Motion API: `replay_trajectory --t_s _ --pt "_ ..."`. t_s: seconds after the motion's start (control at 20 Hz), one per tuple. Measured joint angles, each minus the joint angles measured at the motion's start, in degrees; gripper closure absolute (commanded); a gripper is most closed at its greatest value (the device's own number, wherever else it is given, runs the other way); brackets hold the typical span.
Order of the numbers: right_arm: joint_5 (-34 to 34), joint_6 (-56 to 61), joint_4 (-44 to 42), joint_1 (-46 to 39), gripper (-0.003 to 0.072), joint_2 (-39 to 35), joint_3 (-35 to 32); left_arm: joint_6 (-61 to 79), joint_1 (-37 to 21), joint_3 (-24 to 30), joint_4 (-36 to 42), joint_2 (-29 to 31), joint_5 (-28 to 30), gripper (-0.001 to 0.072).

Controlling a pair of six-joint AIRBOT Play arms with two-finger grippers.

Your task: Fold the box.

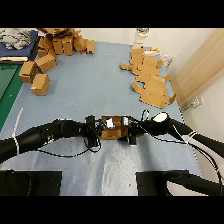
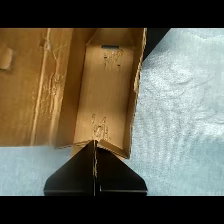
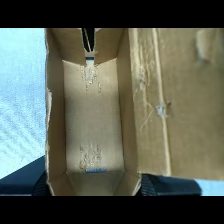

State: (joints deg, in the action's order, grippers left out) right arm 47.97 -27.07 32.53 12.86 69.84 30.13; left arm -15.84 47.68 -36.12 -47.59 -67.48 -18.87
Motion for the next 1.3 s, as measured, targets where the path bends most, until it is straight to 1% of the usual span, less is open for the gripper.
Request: replay_trajectory --t_s 0.05,0.1,0.15,0.2,0.8,0.85,0.9,1.3 --pt "0.0 0.0 0.0 0.0 0.0110 0.0 0.0 0.0 0.1 0.0 0.1 -0.1 0.1 0.0694" --pt "0.0 0.0 0.1 0.0 0.0110 0.0 0.0 0.0 0.1 0.0 0.1 -0.3 0.2 0.0521" --pt "0.0 0.0 0.1 0.0 0.0111 0.0 0.0 0.1 0.1 0.0 0.1 -0.5 0.1 0.0285" --pt "0.0 0.0 0.2 0.0 0.0111 0.0 0.0 0.2 0.2 0.0 0.1 -0.7 0.2 0.0260" --pt "0.0 0.0 0.8 0.0 0.0113 0.0 0.0 -0.2 0.2 -0.6 0.5 -1.1 0.5 0.0261" --pt "0.0 0.0 0.8 0.0 0.0186 0.0 0.0 -0.2 0.2 -0.6 0.5 -1.1 0.4 0.0268" --pt "0.1 0.0 1.0 0.0 0.0220 0.0 0.0 -0.2 0.2 -0.6 0.5 -1.1 0.4 0.0268" --pt "0.0 0.0 1.8 0.0 0.0220 0.0 0.0 -0.2 0.1 -0.6 0.6 -1.1 0.3 0.0270"
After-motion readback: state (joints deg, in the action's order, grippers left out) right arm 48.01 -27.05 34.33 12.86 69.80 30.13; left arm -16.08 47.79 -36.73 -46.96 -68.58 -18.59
